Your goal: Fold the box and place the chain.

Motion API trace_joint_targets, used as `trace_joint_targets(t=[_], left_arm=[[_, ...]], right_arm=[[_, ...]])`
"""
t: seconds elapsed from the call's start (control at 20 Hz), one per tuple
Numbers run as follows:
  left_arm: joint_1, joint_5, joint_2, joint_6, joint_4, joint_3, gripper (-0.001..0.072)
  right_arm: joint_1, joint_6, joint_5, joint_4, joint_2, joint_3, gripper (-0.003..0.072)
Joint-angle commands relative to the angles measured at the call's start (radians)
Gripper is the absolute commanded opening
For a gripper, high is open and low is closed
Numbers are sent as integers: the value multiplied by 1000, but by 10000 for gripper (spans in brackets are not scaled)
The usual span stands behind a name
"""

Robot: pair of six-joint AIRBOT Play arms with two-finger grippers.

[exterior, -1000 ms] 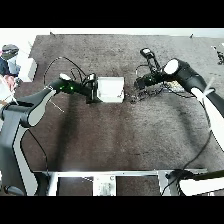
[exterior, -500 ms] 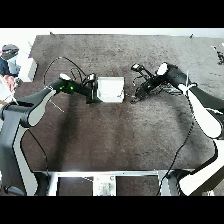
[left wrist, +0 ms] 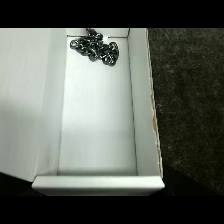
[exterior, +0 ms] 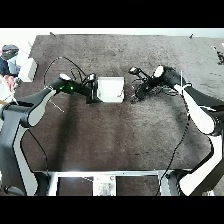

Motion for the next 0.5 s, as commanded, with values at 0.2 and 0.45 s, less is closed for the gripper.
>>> trace_joint_targets(t=[0.2,0.45], left_arm=[[0,0,0,0,1,1,485],[0,0,0,0,1,1,485]], right_arm=[[54,-68,49,27,86,3,10],[104,-63,42,145,304,3,10]])
